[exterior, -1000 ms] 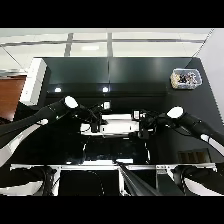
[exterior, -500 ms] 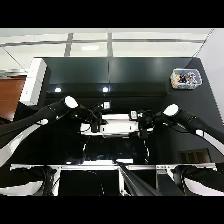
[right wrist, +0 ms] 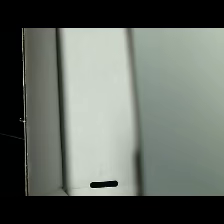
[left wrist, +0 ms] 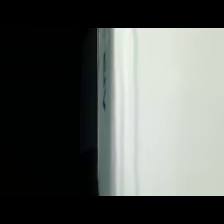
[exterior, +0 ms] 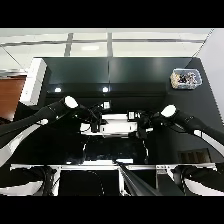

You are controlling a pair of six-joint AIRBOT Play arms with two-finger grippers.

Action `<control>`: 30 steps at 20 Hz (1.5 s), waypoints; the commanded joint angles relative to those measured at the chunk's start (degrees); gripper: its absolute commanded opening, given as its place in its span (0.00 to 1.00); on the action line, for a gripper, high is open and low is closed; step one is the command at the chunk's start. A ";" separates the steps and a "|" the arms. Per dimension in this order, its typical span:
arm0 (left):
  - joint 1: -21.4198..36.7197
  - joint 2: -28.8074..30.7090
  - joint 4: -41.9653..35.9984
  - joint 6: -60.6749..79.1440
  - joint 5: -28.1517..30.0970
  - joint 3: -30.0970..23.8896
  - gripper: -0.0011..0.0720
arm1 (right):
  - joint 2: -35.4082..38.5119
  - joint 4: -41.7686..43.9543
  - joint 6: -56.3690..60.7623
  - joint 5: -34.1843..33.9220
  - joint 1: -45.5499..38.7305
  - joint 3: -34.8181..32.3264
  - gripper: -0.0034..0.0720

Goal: Fold the box and place the chain.

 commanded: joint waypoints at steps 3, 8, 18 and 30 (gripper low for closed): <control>0.00 -0.04 0.00 0.00 0.00 0.02 0.04 | -0.09 -0.70 0.94 -0.50 -0.02 0.00 0.93; 0.00 -0.04 0.00 0.00 0.00 0.02 0.05 | -0.04 -0.37 0.72 1.38 -1.95 0.00 0.93; 0.00 -0.04 -0.02 -0.02 0.00 0.02 0.05 | -0.04 -0.72 1.03 0.76 -1.53 0.00 0.71; 3.65 10.86 15.63 -23.91 -6.69 5.22 0.78 | -0.04 -0.48 2.08 -0.46 -1.55 0.00 0.69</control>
